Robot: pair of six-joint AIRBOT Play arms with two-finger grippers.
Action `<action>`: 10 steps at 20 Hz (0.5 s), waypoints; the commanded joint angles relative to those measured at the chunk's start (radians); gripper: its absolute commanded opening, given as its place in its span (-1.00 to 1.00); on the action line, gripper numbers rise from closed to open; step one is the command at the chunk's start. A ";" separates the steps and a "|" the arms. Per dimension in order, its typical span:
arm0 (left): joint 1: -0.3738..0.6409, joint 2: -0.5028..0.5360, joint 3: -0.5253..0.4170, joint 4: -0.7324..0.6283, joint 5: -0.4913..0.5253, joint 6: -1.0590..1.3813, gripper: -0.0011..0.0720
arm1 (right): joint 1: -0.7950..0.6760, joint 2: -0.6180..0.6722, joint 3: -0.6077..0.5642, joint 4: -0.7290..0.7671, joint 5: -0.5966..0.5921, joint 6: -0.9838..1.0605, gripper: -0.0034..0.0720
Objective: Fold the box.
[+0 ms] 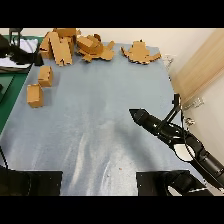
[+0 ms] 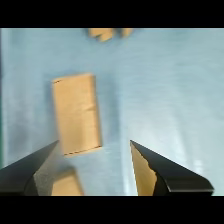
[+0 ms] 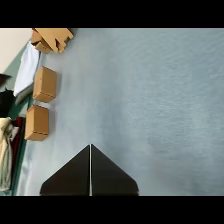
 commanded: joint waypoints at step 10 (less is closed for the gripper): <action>-0.438 0.061 -0.106 -0.106 -0.362 -0.058 -0.94 | 0.018 -0.368 0.186 -0.061 0.206 -0.377 -0.90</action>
